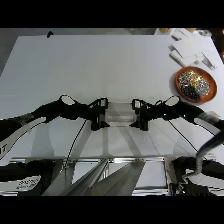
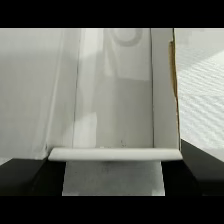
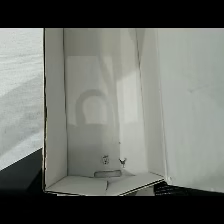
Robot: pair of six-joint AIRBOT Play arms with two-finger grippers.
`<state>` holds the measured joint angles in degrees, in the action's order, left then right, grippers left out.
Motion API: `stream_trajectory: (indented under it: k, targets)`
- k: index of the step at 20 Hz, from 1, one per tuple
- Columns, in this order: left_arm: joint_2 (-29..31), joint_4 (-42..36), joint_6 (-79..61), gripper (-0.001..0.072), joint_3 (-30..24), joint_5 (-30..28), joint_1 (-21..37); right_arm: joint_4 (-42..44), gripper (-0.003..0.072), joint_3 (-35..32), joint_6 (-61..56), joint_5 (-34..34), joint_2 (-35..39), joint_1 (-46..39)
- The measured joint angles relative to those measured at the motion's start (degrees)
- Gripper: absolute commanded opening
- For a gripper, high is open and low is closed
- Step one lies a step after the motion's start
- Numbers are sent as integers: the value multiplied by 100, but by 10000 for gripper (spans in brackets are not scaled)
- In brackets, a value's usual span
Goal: Fold the box and place the chain.
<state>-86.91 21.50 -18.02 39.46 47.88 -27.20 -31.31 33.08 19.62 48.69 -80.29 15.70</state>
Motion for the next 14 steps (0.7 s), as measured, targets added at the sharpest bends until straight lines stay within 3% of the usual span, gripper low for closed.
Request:
stream_trajectory:
  k: [9,10,11,12,14]
  targets:
    - [0,-2,28,107,0,-4,0,11,411,0,39,-44,4,0]
    - [0,-2,28,107,0,-4,0,9,501,0,42,-35,9,0]
    - [0,-2,33,107,0,-4,0,4,659,0,59,-26,13,0]
    - [0,-4,37,107,0,-4,0,-44,694,0,96,26,28,-2]
    - [0,-28,61,107,0,-11,0,-229,695,0,79,20,118,-7]
